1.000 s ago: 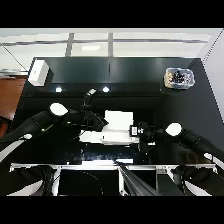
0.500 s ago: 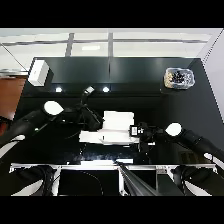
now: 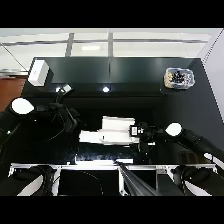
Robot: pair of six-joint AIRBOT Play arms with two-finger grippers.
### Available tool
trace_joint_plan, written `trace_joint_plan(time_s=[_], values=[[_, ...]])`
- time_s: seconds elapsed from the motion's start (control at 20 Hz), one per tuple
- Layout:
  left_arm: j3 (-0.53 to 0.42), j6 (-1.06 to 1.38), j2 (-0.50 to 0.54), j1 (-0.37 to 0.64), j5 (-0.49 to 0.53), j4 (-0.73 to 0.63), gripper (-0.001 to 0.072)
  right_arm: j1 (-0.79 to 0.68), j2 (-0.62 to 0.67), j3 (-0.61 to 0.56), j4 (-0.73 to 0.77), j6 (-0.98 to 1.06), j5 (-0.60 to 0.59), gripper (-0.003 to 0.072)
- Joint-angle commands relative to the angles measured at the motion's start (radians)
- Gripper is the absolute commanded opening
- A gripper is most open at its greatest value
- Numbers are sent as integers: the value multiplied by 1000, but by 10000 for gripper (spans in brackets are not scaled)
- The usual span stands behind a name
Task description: Fold the box and place the chain.
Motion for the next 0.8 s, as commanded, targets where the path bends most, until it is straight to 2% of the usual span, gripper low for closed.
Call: trace_joint_plan(time_s=[0.0, 0.4, 0.55, 0.65, 0.7, 0.75], values=[[-59, 409, -11, -12, -16, 30, 697, 1, -1, 0, 0, 0, 0, 466], [-69, 530, -108, -267, 124, -23, 697, 1, -1, 0, 0, 0, 1, 466], [-69, 529, -137, -324, 196, -23, 697, 1, -1, 0, 0, 0, 1, 466], [-69, 529, -165, -347, 200, -58, 694, 1, -1, 0, 0, 0, 1, 466], [-69, 529, -177, -360, 201, -69, 681, 1, -1, 0, 0, 0, 1, 466], [-69, 529, -180, -372, 210, -66, 598, 1, -1, 0, 0, 0, 1, 466]])
